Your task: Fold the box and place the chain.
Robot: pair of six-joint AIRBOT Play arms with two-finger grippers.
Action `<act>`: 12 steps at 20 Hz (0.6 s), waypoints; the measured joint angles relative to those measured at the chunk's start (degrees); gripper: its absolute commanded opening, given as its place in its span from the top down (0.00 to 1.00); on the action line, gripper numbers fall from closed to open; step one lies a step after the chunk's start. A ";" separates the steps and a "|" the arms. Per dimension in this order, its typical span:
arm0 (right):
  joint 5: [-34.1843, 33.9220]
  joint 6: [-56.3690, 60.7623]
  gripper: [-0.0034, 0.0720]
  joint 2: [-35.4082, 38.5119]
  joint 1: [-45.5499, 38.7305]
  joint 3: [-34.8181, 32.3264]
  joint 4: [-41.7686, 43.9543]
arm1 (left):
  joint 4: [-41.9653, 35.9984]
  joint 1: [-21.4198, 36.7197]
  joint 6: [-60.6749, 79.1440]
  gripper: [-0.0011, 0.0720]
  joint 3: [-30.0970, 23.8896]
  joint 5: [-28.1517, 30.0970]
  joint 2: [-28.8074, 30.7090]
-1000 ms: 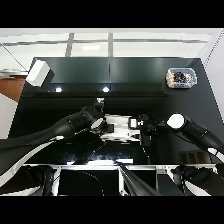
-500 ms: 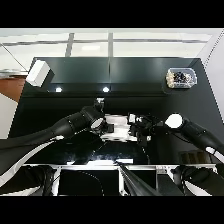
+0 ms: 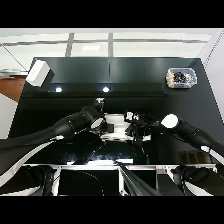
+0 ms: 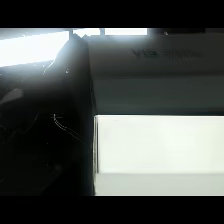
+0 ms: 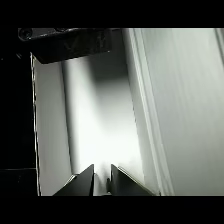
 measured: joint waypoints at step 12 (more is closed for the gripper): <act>0.35 5.18 0.92 1.53 -2.58 0.00 -1.11 | -0.09 0.00 -0.02 0.94 0.00 -0.04 0.00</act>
